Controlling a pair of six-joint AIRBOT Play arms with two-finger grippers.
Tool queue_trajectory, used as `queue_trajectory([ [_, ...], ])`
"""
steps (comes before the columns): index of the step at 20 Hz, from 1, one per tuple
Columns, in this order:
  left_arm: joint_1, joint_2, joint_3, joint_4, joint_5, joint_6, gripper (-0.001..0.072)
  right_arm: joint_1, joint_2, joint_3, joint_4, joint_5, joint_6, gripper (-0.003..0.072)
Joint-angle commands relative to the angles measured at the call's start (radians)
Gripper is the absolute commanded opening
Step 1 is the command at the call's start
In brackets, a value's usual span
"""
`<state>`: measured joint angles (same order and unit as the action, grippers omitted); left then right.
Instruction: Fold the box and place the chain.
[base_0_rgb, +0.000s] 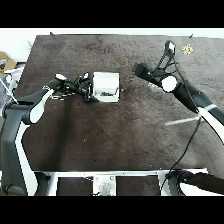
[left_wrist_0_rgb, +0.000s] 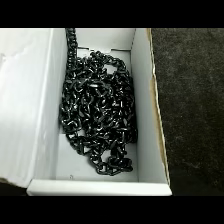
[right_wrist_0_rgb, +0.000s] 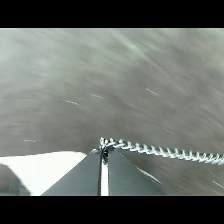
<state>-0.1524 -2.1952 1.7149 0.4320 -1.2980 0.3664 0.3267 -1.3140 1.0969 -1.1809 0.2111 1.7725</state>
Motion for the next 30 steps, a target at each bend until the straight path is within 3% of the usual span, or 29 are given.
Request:
queue_trajectory([
  [1, 0.0, 0.0, 0.0, 0.0, 0.0, 0.0, 0.0343, 0.089, 0.134, 0.011, -0.058, -0.073, -0.008, 0.0004],
  [5, 0.0, 0.0, 0.0, 0.0, 0.0, 0.0, 0.0343, 0.168, 0.138, 0.084, -0.091, -0.13, -0.026, 0.0004],
  [14, 0.0, 0.0, 0.0, 0.0, 0.0, 0.0, 0.0344, 0.268, 0.0, 0.253, -0.164, -0.151, -0.026, 0.0004],
  [19, 0.0, 0.0, 0.0, 0.0, 0.0, 0.0, 0.0344, 0.268, -0.062, 0.253, -0.185, -0.093, -0.026, 0.0004],
  [21, 0.0, 0.0, 0.0, 0.0, 0.0, 0.0, 0.0344, 0.268, -0.077, 0.253, -0.219, -0.01, -0.026, 0.0005],
  [22, 0.0, 0.0, 0.0, 0.0, 0.0, 0.0, 0.0344, 0.267, -0.08, 0.252, -0.255, 0.065, -0.026, 0.0094],
  [23, 0.0, 0.0, 0.0, 0.0, 0.0, 0.0, 0.0344, 0.26, -0.079, 0.253, -0.283, 0.124, -0.026, 0.033],
  [25, 0.0, 0.0, 0.0, 0.0, 0.0, 0.0, 0.0344, 0.233, -0.073, 0.253, -0.318, 0.171, -0.027, 0.0204],
  [30, 0.0, 0.0, 0.0, 0.0, 0.0, 0.0, 0.0343, 0.078, -0.094, 0.323, -0.259, 0.264, -0.183, 0.0207],
])
